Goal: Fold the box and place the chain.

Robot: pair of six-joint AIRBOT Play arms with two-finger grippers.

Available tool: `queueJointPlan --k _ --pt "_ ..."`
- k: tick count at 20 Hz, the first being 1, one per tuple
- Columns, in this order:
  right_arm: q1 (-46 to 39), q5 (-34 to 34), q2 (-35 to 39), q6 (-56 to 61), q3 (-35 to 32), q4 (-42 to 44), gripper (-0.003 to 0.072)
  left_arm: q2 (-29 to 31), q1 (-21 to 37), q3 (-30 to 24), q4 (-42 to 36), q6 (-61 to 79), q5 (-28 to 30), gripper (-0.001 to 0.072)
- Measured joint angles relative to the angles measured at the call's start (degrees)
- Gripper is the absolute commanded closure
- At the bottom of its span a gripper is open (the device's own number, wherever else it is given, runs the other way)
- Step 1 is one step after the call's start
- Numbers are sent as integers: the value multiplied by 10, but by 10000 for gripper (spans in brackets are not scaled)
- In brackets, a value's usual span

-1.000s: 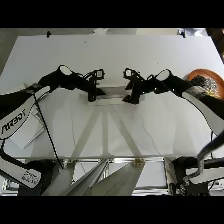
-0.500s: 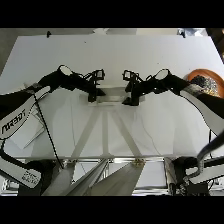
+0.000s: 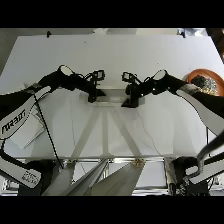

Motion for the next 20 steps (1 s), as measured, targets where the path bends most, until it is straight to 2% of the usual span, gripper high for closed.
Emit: queueJointPlan --k 8,20 --pt "0 7 -18 -13 0 44 3 0 0 0 0 0 1 698" --pt "0 13 -19 -22 1 10 3 0 0 0 0 0 2 698"
